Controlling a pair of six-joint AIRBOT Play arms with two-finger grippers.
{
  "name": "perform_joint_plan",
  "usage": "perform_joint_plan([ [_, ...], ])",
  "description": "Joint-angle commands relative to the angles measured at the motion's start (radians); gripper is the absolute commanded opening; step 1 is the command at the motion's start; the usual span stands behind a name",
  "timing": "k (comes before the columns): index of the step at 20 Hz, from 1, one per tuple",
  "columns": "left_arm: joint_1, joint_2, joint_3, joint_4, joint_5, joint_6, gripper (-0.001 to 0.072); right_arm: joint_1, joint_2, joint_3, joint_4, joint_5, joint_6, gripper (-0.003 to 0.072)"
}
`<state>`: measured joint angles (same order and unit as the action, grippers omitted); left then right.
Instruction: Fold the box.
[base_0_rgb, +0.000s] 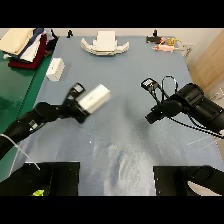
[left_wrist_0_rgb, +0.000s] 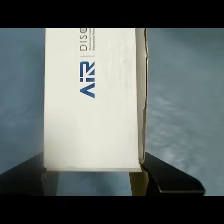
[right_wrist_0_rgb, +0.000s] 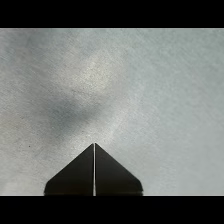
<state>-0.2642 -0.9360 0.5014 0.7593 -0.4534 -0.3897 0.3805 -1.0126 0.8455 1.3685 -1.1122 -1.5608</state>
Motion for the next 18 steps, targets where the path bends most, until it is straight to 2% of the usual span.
perform_joint_plan([
  [1,0.299,0.037,0.005,0.126,0.009,-0.204,0.0522,0.0,0.0,0.001,0.0,0.0,0.001,0.0007],
  [4,0.499,-0.04,0.05,0.126,0.009,-0.203,0.0521,0.0,0.0,0.001,0.0,0.0,0.001,0.0007],
  [7,0.582,-0.179,0.151,0.135,0.009,-0.204,0.0522,0.0,0.0,0.001,0.0,0.0,0.001,0.0006],
  [18,0.577,-0.663,0.607,0.13,-0.003,-0.246,0.0522,0.0,0.0,0.001,0.0,0.0,0.001,0.0006],
])
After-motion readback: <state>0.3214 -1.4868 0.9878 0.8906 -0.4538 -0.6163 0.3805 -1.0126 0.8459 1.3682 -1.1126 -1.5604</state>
